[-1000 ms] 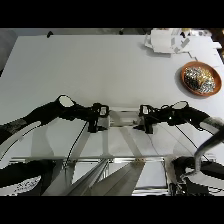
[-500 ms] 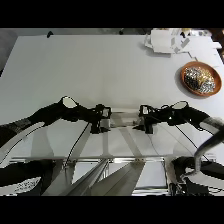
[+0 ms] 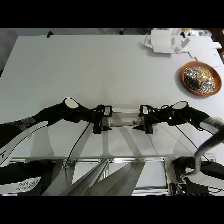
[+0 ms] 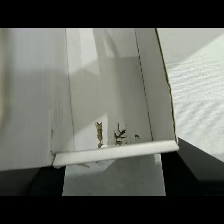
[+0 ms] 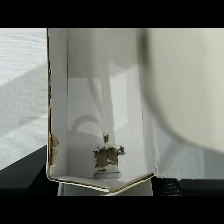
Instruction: Fold the box and place the chain.
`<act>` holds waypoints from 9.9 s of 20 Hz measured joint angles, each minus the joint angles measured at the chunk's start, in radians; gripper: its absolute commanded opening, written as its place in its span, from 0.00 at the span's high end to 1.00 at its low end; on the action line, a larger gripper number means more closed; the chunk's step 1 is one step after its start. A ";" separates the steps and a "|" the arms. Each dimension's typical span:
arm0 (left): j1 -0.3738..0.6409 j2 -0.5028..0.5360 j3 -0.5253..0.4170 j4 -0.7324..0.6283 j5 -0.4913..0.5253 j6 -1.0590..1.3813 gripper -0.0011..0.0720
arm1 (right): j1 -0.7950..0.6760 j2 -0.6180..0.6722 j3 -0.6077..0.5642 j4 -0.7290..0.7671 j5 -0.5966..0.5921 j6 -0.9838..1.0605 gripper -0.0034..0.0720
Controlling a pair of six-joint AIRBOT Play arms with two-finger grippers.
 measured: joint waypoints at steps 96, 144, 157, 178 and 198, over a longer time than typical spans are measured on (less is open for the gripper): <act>0.000 -0.005 0.000 0.001 -0.004 -0.019 0.70 | 0.000 0.449 0.008 -0.631 0.124 0.544 0.76; 0.000 -0.005 0.000 0.000 -0.008 -0.019 0.70 | -0.035 0.514 -0.014 -0.325 -0.012 0.850 0.93; 0.000 -0.005 0.000 0.000 -0.008 -0.019 0.70 | -0.272 0.344 -0.011 -0.521 0.037 1.742 0.93; 0.000 -0.005 0.000 0.002 -0.013 -0.018 0.70 | -0.143 0.257 -0.011 -0.176 0.213 1.605 0.50; -0.001 -0.005 0.000 0.000 -0.012 -0.020 0.70 | -0.079 0.335 0.054 -0.333 0.192 1.766 0.34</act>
